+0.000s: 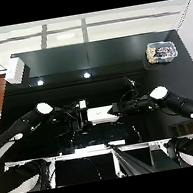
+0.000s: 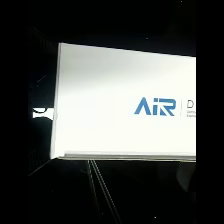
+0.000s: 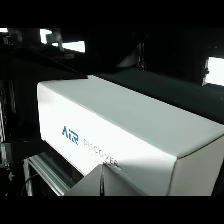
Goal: Fold the box and place the chain.
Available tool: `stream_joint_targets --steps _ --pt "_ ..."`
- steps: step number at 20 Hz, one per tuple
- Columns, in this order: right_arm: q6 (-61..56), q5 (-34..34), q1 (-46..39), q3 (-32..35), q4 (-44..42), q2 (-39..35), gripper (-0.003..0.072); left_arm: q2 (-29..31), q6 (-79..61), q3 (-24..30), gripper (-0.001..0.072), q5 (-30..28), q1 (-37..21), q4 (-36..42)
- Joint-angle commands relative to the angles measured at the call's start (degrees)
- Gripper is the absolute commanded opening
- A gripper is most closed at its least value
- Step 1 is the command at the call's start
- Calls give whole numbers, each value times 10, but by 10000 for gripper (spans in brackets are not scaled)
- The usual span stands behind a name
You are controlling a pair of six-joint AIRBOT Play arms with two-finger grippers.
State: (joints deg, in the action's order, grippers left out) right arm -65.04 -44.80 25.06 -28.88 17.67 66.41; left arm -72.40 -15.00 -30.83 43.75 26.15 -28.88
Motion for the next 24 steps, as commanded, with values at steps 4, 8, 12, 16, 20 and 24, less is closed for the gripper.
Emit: stream_joint_targets --steps 4,8,12,16,20,24 --pt "2 -11 0 -9 23 -1 14 0 0 0 388 0 0 0" --pt "20 -147 -31 -93 89 -50 13 0 0 0 388 0 0 0" --pt "-74 -265 -124 -161 326 -149 13 4 10 0 400 3 -1 0" --pt "-176 -278 -181 -161 529 -215 14 50 54 0 719 3 -2 -32" --pt "-177 -269 -193 -160 539 -217 14 127 172 -16 719 72 1 -103" --pt "-178 -223 -192 -160 526 -216 14 111 246 -82 709 95 40 -105"
